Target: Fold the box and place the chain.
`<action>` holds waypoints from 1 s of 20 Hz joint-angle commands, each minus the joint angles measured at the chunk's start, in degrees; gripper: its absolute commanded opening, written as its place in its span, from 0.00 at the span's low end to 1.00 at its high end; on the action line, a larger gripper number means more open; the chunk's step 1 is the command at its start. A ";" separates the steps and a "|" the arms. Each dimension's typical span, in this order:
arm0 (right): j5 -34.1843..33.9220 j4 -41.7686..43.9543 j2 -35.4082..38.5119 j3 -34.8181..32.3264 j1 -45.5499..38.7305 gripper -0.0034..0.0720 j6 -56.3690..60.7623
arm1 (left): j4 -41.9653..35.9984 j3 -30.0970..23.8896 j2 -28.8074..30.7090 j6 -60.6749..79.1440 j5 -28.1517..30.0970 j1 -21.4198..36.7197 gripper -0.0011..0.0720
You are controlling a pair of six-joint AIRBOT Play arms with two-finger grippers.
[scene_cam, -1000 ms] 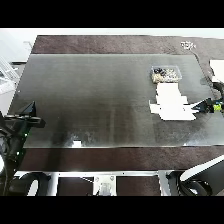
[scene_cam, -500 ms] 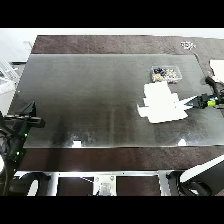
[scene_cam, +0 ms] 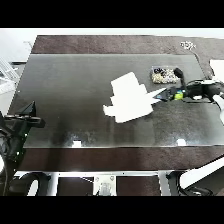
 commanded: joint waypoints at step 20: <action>-40.52 -1.20 -0.57 1.01 25.66 0.05 11.30 | 0.00 0.02 0.02 -0.02 0.02 -0.02 0.04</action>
